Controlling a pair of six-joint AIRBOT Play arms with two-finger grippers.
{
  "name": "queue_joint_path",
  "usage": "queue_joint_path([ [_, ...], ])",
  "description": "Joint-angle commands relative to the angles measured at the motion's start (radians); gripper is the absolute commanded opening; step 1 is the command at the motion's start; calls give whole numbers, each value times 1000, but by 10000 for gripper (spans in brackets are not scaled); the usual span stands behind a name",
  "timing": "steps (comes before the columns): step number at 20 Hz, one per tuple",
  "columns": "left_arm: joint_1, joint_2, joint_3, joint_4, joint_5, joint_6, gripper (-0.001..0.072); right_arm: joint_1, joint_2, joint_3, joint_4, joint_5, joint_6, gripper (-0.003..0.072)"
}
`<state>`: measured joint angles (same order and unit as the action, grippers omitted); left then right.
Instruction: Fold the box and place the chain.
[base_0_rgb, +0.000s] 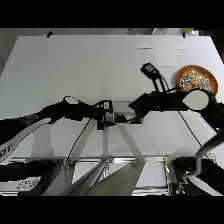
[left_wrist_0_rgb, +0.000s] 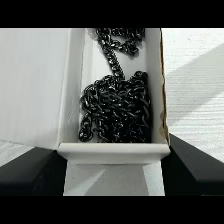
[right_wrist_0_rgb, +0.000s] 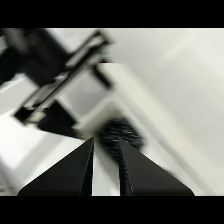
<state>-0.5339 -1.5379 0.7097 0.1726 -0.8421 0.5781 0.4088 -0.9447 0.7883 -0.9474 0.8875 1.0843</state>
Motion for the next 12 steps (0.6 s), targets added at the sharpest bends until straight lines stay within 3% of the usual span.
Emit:
queue_joint_path([
  [1, 0, 0, 1, 0, 0, 0, 209, -159, 32, 23, -119, 55, 82, 85],
  [2, 0, 0, 1, 0, 0, 0, 209, -202, 32, 23, -140, 51, 117, 32],
  [4, 0, 0, 1, 0, 0, 0, 209, -279, 31, 23, -158, 31, 154, 13],
  [7, 0, 0, 1, 0, 0, 0, 209, -328, 15, 23, -260, -27, 211, 8],
  [9, 0, 0, 1, 0, 0, 0, 209, -328, -36, 23, -350, -19, 257, 8],
  [12, 0, 0, 1, 0, 0, 0, 209, -323, -145, 23, -365, 10, 277, 14],
])
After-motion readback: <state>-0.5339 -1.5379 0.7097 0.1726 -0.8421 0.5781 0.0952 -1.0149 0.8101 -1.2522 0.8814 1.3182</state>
